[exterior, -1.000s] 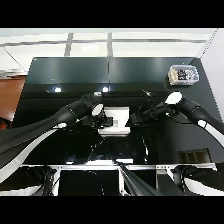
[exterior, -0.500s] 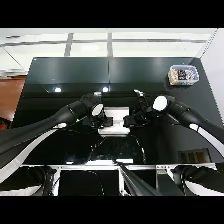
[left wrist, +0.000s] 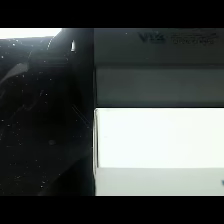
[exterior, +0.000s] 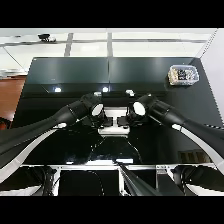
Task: Fold the box and place the chain.
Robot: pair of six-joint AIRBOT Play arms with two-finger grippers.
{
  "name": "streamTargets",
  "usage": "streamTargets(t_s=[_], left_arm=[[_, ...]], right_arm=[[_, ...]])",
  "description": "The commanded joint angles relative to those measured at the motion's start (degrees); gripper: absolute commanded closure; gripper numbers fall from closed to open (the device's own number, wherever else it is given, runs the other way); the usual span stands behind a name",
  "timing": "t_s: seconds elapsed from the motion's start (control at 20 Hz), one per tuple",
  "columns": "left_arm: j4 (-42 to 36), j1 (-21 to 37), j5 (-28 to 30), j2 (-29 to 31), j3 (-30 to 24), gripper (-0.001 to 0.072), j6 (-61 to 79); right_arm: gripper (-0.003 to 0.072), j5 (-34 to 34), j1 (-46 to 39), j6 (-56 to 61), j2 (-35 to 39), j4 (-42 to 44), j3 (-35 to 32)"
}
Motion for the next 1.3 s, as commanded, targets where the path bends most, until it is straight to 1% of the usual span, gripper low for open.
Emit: streamTargets(t_s=[0.0, 0.2, 0.3, 0.35, 0.5, 0.55, 0.6, 0.65, 0.7, 0.75, 0.95, 1.05, 1.1, 1.25], left_arm=[[0.0, 0.0, 0.0, 0.0, 0.0, 0.0682, 0.0], [0.0, 0.0, 0.0, 0.0, 0.0, 0.0682, 0.0], [0.0, 0.0, 0.0, 0.0, 0.0, 0.0682, 0.0], [0.0, 0.0, -0.1, 0.0, 0.0, 0.0682, 0.0], [0.0, 0.0, -0.3, 0.0, 0.0, 0.0682, 0.0], [0.0, 0.0, -0.2, 0.0, 0.0, 0.0682, 0.0], [0.0, 0.0, -0.3, 0.0, 0.0, 0.0682, 0.0], [0.0, 0.0, -0.3, 0.0, 0.0, 0.0682, 0.0], [0.0, 0.0, -0.3, 0.0, 0.0, 0.0682, 0.0], [0.0, 0.0, -0.3, 0.0, 0.0, 0.0682, 0.0], [0.0, 0.0, -0.2, 0.0, 0.0, 0.0682, 0.0], [0.0, 0.0, -0.2, 0.0, 0.0, 0.0682, 0.0], [0.0, 0.0, -0.2, 0.0, 0.0, 0.0682, 0.0], [0.0, 0.0, -0.3, 0.0, 0.0, 0.0682, 0.0]], right_arm=[[0.033, 2.9, 3.2, 10.6, -2.6, -5.6, 1.8], [0.033, 4.0, 3.5, 13.2, -4.4, -4.8, 1.9], [0.0668, 4.3, 3.5, 13.2, -4.6, -4.0, 1.9], [0.067, 4.3, 3.6, 13.2, -4.6, -3.8, 1.9], [0.0669, 4.4, 3.6, 13.2, -4.6, -3.8, 1.9], [0.0656, 4.3, 3.6, 13.2, -4.6, -3.8, 1.9], [0.0517, 4.0, 3.6, 13.2, -4.6, -3.8, 1.9], [0.0479, 3.8, 3.6, 13.2, -4.6, -3.7, 1.9], [0.0538, 3.5, 3.6, 13.2, -4.6, -3.7, 1.9], [0.0671, 3.5, 3.6, 13.2, -4.6, -3.8, 1.9], [0.0665, 3.5, 3.6, 13.2, -4.2, -3.7, 2.0], [0.0397, 3.8, 3.6, 13.0, -2.9, -3.7, 2.4], [0.0368, 3.8, 3.6, 12.4, -1.7, -3.7, 2.4], [0.0368, 5.3, 3.6, 9.0, 4.5, -3.9, 2.4]])
